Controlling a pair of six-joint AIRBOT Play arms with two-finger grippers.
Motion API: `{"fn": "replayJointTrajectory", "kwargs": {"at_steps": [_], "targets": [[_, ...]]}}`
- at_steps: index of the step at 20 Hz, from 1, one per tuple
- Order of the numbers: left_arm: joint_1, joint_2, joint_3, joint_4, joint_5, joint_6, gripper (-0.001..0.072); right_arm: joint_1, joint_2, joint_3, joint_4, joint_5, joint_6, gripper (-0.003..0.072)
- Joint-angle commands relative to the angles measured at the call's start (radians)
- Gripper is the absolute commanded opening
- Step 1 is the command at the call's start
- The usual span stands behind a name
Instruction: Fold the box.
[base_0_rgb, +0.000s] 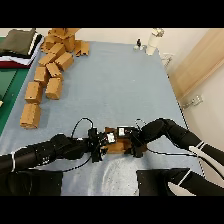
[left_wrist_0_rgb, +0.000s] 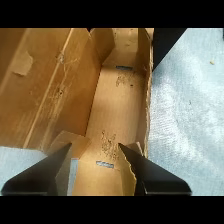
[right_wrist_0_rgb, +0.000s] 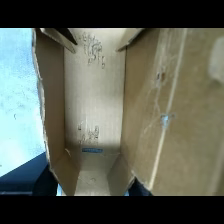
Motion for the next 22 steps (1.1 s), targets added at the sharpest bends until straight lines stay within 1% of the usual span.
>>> {"fn": "replayJointTrajectory", "kwargs": {"at_steps": [1,3,4,5,6,9,11,12,14,15,16,17,18,19,20,22], "targets": [[0.0,-0.001,0.0,-0.003,-0.004,-0.001,0.0487,0.001,-0.001,0.0,0.0,0.0,0.0,0.0501],[0.0,0.0,0.0,0.003,0.004,0.0,0.0486,0.001,-0.001,0.0,0.0,0.0,0.0,0.0501],[0.0,0.003,0.001,0.011,0.026,-0.001,0.0434,0.001,-0.001,0.0,0.0,0.0,0.0,0.0501],[0.002,0.011,0.01,0.034,0.088,-0.01,0.0181,0.001,-0.001,0.0,0.0,0.0,0.0,0.0501],[0.005,0.021,0.026,0.073,0.168,-0.051,0.0013,0.001,-0.001,0.0,0.0,0.0,0.0,0.0501],[0.036,0.082,0.08,0.221,0.388,-0.348,0.0012,0.001,-0.001,0.0,0.0,0.0,0.0,0.0501],[0.055,0.159,0.094,0.296,0.475,-0.486,0.0011,0.001,-0.001,0.0,0.0,0.0,0.0,0.0501],[0.058,0.205,0.095,0.329,0.496,-0.569,0.0011,0.001,-0.001,0.0,0.0,0.0,0.0,0.0501],[0.058,0.313,0.095,0.42,0.525,-0.84,0.0011,0.001,-0.001,0.0,0.0,0.0,0.0,0.0501],[0.058,0.362,0.095,0.488,0.557,-1.027,0.0011,0.001,-0.001,0.0,0.0,0.0,0.0,0.0501],[0.064,0.397,0.094,0.571,0.63,-1.246,0.0012,0.001,-0.001,0.0,0.0,0.0,0.0,0.0501],[0.082,0.415,0.091,0.624,0.728,-1.432,0.0012,0.001,-0.001,0.0,0.0,0.0,0.0,0.0501],[0.114,0.422,0.082,0.634,0.824,-1.548,0.0012,0.001,-0.001,0.0,0.0,0.0,0.0,0.0501],[0.156,0.42,0.068,0.598,0.885,-1.576,0.0012,0.001,-0.001,0.0,0.0,0.0,0.0,0.0501],[0.205,0.419,0.047,0.528,0.879,-1.558,0.0012,0.001,-0.001,0.0,0.0,0.0,0.0,0.0501],[0.294,0.419,-0.005,0.353,0.765,-1.478,0.0011,0.001,-0.001,0.0,0.0,0.0,0.0,0.0501]]}}
